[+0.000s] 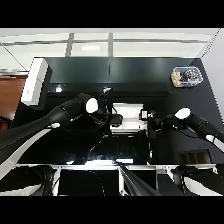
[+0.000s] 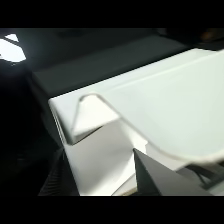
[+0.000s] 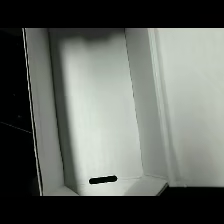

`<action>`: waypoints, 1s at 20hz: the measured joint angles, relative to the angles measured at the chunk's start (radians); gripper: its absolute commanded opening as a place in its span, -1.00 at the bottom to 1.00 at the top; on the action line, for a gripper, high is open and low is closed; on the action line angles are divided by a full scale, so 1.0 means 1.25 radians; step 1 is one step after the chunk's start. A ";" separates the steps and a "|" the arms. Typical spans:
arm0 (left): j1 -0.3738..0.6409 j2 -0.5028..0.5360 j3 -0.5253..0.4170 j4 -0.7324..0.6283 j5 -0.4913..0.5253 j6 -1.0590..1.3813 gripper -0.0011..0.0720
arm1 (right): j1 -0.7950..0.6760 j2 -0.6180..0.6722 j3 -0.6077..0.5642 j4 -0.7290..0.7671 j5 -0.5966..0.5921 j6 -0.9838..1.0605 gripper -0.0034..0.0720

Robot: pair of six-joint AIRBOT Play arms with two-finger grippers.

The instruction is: Fold the box and place the chain.

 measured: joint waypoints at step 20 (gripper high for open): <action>-0.079 -0.098 0.109 0.235 -0.106 -0.298 0.35 | 0.000 0.000 0.000 0.000 0.000 0.000 -0.43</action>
